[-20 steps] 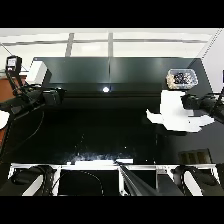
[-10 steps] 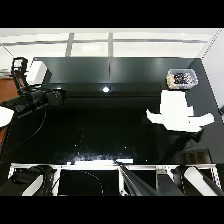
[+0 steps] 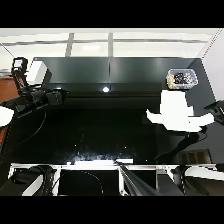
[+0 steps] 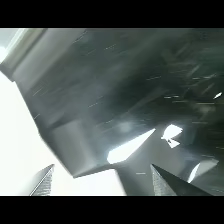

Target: Fold the box and place the chain.

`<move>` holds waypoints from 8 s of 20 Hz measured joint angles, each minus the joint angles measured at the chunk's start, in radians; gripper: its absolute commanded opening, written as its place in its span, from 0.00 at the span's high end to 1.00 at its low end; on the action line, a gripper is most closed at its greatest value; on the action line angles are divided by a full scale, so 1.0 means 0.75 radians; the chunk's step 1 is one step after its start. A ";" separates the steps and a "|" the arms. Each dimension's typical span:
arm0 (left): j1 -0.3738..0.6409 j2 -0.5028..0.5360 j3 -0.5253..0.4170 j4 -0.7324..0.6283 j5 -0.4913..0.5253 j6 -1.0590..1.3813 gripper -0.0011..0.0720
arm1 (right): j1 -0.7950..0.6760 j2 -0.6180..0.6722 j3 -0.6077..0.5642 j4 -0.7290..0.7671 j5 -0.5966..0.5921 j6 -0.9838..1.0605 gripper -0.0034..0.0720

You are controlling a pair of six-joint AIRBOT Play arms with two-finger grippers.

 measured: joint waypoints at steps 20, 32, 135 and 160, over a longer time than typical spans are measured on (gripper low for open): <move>0.000 0.000 0.000 -0.003 -0.009 0.001 0.02 | 0.185 -0.078 0.050 0.099 0.546 -0.240 0.89; -0.019 -0.047 0.001 -0.181 -0.183 0.000 0.05 | 0.844 0.587 -0.572 0.385 0.197 -0.430 0.89; -0.606 -0.922 0.291 -0.342 -0.469 1.633 0.94 | 2.064 0.770 -0.848 0.000 -0.479 -1.025 0.01; -0.606 -0.923 0.292 -0.342 -0.478 1.630 0.94 | 1.925 0.796 -0.741 -0.018 -0.574 -0.864 0.02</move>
